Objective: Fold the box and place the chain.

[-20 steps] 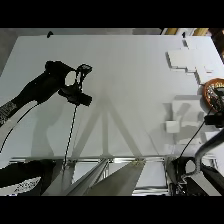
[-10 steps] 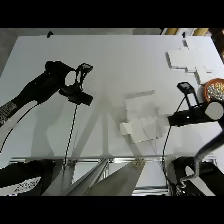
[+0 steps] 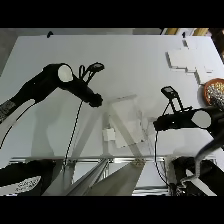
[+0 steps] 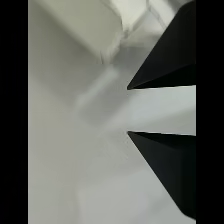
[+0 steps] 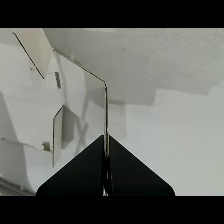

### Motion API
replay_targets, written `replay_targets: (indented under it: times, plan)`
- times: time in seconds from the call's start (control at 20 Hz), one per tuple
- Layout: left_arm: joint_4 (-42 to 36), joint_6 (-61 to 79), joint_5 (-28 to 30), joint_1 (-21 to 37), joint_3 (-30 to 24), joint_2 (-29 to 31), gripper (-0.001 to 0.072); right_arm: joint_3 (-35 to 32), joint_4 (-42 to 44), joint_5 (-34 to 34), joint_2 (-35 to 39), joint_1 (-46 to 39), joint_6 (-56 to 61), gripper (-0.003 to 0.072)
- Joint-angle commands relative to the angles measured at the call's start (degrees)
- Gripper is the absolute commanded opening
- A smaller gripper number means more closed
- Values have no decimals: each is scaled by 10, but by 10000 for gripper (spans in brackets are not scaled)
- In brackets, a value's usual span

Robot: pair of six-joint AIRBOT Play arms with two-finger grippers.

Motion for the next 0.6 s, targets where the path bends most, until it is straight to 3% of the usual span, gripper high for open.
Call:
replay_targets:
  times: [0.0, 0.05, 0.35, 0.55]
  plan:
    - [-195, 192, -26, 22, -42, -12, 447, -1, 6, -5, 0, 7, 2, 15]
    - [-191, 193, -28, 22, -48, -17, 588, -1, 6, -5, 0, 7, 2, 15]
    - [-230, 227, -41, 22, -52, -83, 598, -1, 8, -5, 0, 7, 2, 15]
    - [-331, 294, -58, 14, -52, -142, 591, -1, 8, -5, 0, 7, 2, 15]
